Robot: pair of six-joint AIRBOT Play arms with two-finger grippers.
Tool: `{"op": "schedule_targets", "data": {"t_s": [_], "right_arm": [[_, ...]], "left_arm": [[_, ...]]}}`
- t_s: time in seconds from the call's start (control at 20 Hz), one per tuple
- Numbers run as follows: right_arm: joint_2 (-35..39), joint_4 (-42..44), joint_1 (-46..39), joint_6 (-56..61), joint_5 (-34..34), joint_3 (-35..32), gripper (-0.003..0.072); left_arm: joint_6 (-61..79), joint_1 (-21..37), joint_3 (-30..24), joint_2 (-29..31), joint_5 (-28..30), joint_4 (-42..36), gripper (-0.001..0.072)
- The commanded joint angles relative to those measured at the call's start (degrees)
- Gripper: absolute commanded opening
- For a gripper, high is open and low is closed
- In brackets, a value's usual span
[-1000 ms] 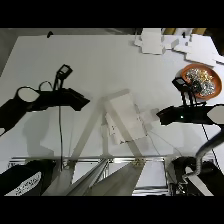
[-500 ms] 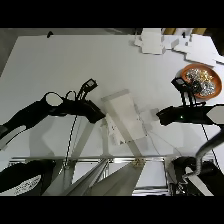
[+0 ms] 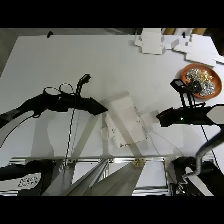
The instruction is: Fold the box and place the chain.
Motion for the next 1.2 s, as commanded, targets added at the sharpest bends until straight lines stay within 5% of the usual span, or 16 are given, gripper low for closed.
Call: {"op": "schedule_targets", "data": {"t_s": [0.0, 0.25, 0.5, 0.7, 0.8, 0.9, 1.05, 1.15], "right_arm": [[0.04, -0.02, 0.02, 0.0, 0.31, -0.02, 0.0017], [0.04, 0.0, 0.02, 0.0, -0.13, -0.02, 0.0017], [0.04, 0.02, 0.02, 0.02, -0.33, -0.02, 0.0017], [0.04, 0.02, 0.04, 0.02, -0.31, -0.02, 0.0017], [0.04, 0.02, 0.04, 0.02, -0.31, -0.02, 0.0017], [0.04, 0.22, 0.04, 0.02, -0.26, -0.02, 0.0017], [0.07, 5.49, 0.04, -0.28, -0.09, 0.07, 0.002], [0.26, 7.96, 0.04, -1.7, -0.04, 0.39, 0.0178]], "left_arm": [[-1.95, 0.39, 4.59, -7.13, -8.09, -1.14, 0.051], [-1.92, -0.85, 5.66, -11.54, -12.94, -0.22, 0.051], [1.18, -6.19, 5.66, -11.61, -9.84, 0.76, 0.0496], [1.36, -8.09, 5.66, -11.56, -8.22, 3.54, 0.0238], [1.44, -7.67, 5.68, -11.43, -6.75, 3.19, 0.0194], [3.78, -6.84, 5.84, -11.28, -5.33, 3.19, 0.0005], [11.28, -6.71, 6.16, -9.25, -4.66, 3.82, 0.0003], [15.65, -7.32, 7.23, -6.95, -4.66, 6.54, 0.0003]]}}
